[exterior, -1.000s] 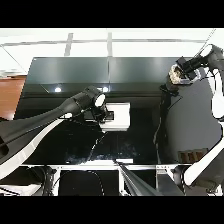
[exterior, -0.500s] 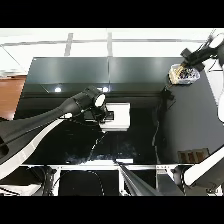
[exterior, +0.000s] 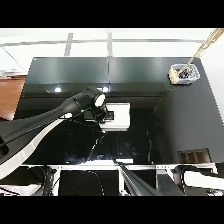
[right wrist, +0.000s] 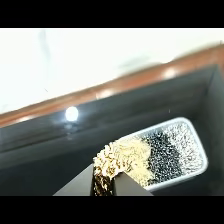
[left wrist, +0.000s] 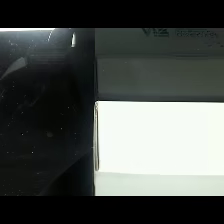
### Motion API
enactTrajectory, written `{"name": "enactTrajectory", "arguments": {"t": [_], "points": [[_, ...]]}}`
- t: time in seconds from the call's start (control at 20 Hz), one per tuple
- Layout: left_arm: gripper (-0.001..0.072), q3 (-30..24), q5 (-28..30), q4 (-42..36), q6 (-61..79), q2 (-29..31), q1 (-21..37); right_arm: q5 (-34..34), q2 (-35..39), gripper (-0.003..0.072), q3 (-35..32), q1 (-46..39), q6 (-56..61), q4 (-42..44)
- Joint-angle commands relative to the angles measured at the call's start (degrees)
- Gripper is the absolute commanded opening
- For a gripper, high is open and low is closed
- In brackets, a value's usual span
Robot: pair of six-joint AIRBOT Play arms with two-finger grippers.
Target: Fold the box and place the chain.
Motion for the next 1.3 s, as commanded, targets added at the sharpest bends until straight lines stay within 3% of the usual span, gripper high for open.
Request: {"name": "enactTrajectory", "arguments": {"t": [0.0, 0.15, 0.35, 0.5, 0.7, 0.85, 1.25], "points": [[0.0029, 0.07, 0.00, 0.02, 0.02, 0.02, 0.04, 6.43, 9.94, 0.0013, -0.02, 2.29, -4.07, 0.09], [0.0029, 0.07, 0.15, 0.28, 0.02, 0.02, 0.04, 10.40, 16.37, 0.0014, -0.61, 4.39, -5.68, 5.70], [0.0029, 0.07, 0.15, 0.44, 0.02, 0.02, 0.04, 20.98, 23.23, 0.0015, -4.22, 6.69, -10.23, 16.68], [0.0029, 0.07, 0.15, 0.44, 0.02, 0.02, 0.04, 26.86, 24.41, 0.0015, -5.29, 7.76, -11.32, 24.72], [0.0029, 0.07, 0.11, 0.42, 0.02, 0.02, 0.04, 27.06, 24.41, 0.0015, -7.45, 9.20, -11.30, 29.73], [0.0029, 0.07, 0.07, 0.42, 0.02, 0.02, 0.04, 25.90, 24.41, 0.0015, -13.25, 11.96, -11.34, 31.01], [0.0029, 0.07, -0.79, 0.39, 0.00, 0.02, 0.04, 9.77, 24.37, 0.0016, -36.70, 22.93, -14.08, 31.80]]}}
